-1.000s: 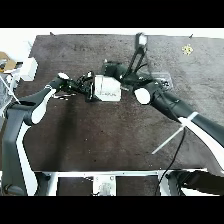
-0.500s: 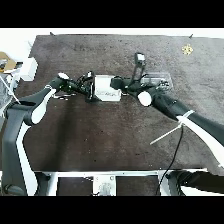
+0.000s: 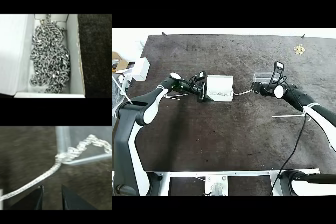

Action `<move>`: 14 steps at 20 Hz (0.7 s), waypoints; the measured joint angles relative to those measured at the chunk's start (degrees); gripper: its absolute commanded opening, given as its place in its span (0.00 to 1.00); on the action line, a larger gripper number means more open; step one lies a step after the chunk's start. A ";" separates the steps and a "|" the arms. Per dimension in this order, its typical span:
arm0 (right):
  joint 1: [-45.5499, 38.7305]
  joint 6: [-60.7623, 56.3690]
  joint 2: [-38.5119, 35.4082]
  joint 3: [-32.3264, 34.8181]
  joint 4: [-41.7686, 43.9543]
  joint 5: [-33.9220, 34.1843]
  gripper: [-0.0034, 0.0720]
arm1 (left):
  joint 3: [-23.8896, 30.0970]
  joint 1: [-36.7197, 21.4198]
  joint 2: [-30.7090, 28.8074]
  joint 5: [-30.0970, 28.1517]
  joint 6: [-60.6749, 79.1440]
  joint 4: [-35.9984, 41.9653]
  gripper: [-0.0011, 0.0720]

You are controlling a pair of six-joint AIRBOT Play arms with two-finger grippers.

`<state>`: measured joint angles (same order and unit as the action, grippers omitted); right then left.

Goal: Fold the box and place the chain.

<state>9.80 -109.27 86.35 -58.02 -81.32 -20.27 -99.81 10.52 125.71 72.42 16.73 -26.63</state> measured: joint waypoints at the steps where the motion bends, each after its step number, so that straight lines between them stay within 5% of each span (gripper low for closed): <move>1: -0.55 0.00 1.81 -0.39 1.22 1.51 0.41 | 0.00 0.00 0.00 0.00 0.00 0.02 0.40; 7: 0.02 0.00 10.25 -5.64 6.05 5.86 0.39 | 0.00 0.00 0.00 0.00 0.00 0.07 0.40; 8: 0.22 0.02 11.19 -6.40 6.62 6.25 0.16 | 0.00 0.00 0.00 0.00 0.02 0.07 0.40; 9: 0.33 0.02 11.91 -7.02 7.17 6.43 0.05 | 0.00 0.00 0.00 0.00 0.02 0.09 0.40; 14: 3.30 0.07 7.85 -8.20 5.99 6.54 0.05 | 0.00 0.00 0.00 0.00 0.00 0.09 0.40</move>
<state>13.10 -109.21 94.19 -66.22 -75.33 -13.74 -99.81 10.52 125.71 72.42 16.73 -26.55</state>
